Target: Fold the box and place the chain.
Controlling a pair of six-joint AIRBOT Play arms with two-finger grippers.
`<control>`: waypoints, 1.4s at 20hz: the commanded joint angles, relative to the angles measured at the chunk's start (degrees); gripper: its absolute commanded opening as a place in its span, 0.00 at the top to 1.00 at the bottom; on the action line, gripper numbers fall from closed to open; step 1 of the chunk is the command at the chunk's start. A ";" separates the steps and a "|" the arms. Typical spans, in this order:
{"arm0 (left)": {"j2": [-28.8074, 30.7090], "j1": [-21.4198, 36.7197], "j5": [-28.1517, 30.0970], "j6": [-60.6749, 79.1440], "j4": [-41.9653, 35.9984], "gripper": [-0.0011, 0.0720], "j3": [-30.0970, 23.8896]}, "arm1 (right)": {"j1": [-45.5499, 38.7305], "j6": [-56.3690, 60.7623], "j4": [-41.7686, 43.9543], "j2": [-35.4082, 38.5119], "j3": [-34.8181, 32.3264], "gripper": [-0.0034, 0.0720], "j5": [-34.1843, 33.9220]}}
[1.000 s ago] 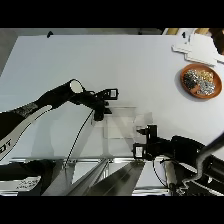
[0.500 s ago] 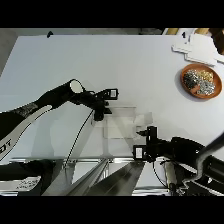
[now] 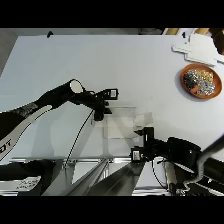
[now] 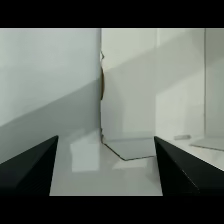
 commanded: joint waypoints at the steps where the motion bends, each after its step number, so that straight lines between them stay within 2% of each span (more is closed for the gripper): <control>1: -0.04 0.00 0.00 0.00 0.02 0.97 -0.02 | -0.94 -2.43 0.31 -4.42 0.52 0.08 -5.92; 4: -0.04 0.00 0.00 0.00 0.02 0.97 -0.02 | -0.94 -2.43 0.28 -6.73 1.31 0.08 -6.40; 11: -0.04 0.00 0.00 0.00 0.02 0.97 -0.02 | -5.57 -2.62 -0.39 -7.10 1.38 0.09 -7.87; 16: -0.04 0.00 0.02 0.00 0.02 0.97 -0.02 | -5.81 -3.50 -0.42 -8.48 1.38 0.09 -8.02; 21: -0.04 0.00 0.00 0.00 0.02 0.97 -0.02 | -5.81 -5.64 -0.39 -11.06 1.49 0.09 -13.14; 28: -0.04 0.00 0.00 0.00 0.02 0.97 -0.02 | -3.48 -4.94 -0.61 -9.57 1.66 0.09 -7.30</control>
